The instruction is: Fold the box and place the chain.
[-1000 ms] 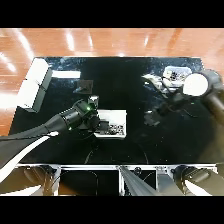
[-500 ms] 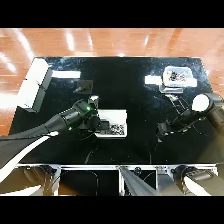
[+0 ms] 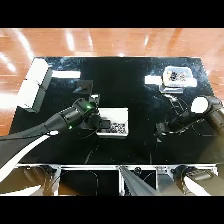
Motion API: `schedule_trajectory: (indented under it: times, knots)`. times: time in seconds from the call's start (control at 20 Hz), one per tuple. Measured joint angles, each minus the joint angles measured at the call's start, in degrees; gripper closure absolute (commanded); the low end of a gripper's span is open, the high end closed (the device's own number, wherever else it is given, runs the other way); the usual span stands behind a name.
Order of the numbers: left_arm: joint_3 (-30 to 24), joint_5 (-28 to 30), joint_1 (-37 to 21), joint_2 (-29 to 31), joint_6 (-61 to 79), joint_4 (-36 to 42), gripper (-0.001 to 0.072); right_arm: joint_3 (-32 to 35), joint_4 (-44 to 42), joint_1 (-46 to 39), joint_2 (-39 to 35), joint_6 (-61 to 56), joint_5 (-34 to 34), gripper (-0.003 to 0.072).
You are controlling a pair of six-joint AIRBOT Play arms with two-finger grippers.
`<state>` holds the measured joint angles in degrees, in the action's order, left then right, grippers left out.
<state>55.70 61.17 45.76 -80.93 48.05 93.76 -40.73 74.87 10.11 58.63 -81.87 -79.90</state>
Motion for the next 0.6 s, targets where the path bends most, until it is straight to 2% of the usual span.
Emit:
schedule_trajectory:
  times: [0.1, 0.15, 0.2, 0.25, 0.45, 0.6]
  knots:
    - [0.68, -0.02, -0.07, 0.0, 0.0, -0.02, 0.0508, 0.04, -0.35, 0.0, 0.0, 0.0, 0.04, -0.0027]
    - [0.9, 0.13, -0.07, 0.0, 0.0, -0.04, 0.0374, 0.04, -0.57, 0.0, 0.0, 0.0, 0.11, -0.0027]
    - [1.05, -0.04, -0.09, 0.02, 0.0, -0.04, 0.019, 0.04, -0.83, 0.0, 0.0, 0.0, 0.17, -0.0027]
    - [1.16, 0.0, -0.09, 0.02, -0.04, -0.04, 0.015, 0.02, -1.11, 0.0, 0.0, 0.0, 0.17, -0.0027]
    - [1.68, 0.81, -0.17, 0.02, 0.02, -0.35, 0.015, 0.04, -1.92, 0.0, 0.0, 0.0, 0.17, -0.0027]
    - [3.37, 5.01, -0.94, 0.81, 2.03, -1.77, 0.0156, 0.02, -2.38, 0.0, 0.0, 0.02, 0.22, -0.0027]
